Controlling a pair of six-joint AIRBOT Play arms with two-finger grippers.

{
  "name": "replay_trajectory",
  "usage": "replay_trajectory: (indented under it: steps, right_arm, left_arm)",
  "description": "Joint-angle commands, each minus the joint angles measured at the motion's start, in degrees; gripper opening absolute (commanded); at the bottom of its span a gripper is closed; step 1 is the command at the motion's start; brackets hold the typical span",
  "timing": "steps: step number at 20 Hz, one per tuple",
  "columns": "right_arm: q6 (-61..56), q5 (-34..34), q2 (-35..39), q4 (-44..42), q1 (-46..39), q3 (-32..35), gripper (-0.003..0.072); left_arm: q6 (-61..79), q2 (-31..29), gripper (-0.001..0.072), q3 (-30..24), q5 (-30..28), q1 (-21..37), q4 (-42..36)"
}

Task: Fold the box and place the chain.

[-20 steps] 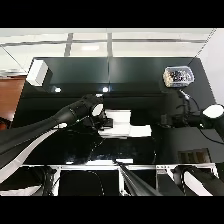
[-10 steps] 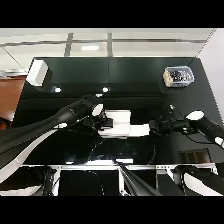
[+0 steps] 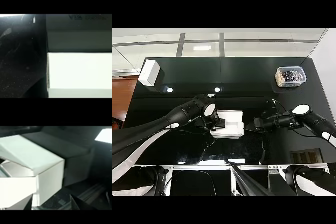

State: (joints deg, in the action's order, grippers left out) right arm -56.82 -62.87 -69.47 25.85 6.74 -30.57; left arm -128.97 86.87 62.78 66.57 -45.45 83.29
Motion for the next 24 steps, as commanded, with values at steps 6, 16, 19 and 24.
replay_trajectory:
  steps: [6,16,19,24]
  right_arm:
    - [-5.86,4.98,-0.09,0.72,8.48,-4.33,0.0477]
    - [-42.97,11.15,-0.15,32.39,23.78,-12.92,0.0392]
    - [-48.43,11.39,-1.38,36.54,27.17,-15.08,0.0337]
    - [-59.17,9.73,-4.24,46.14,31.74,-18.97,0.0337]
  left_arm:
    - [0.02,0.02,0.0025,0.07,0.13,0.02,-0.02]
    - [0.02,0.02,0.0025,0.07,0.09,0.02,0.00]
    - [0.02,0.02,0.0025,0.07,0.09,0.02,0.00]
    - [0.04,0.02,0.0025,0.07,0.11,0.02,0.00]
